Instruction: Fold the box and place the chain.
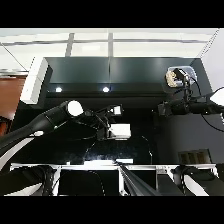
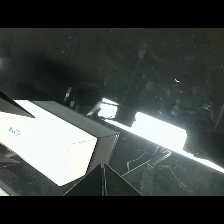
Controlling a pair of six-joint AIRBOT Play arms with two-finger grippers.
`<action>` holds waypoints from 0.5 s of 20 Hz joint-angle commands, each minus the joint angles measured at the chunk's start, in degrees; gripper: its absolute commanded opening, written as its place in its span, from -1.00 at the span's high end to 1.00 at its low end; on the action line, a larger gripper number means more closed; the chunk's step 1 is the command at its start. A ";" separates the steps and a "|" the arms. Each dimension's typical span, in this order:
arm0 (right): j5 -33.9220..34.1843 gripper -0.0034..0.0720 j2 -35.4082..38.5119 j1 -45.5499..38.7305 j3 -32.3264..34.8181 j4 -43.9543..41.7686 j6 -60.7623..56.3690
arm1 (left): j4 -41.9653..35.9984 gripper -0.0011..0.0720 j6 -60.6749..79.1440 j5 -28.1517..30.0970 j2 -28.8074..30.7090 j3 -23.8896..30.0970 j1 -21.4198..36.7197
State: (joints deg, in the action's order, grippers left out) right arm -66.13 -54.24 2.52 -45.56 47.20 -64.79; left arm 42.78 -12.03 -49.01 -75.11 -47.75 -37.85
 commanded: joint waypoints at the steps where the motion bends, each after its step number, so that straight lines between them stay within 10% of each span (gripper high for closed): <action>1: 0.00 0.87 0.04 -0.02 0.00 0.00 0.00 | 0.11 -0.96 -0.48 -0.70 -0.59 -0.02 -0.02; 10: 0.02 0.87 0.04 -0.02 0.00 -0.02 -0.02 | 2.36 -0.96 -0.46 -0.44 -2.21 -0.02 -2.36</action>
State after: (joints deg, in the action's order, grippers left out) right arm -66.11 -54.24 2.52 -45.56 47.22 -64.79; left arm 43.40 -12.47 -49.76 -76.49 -47.75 -38.89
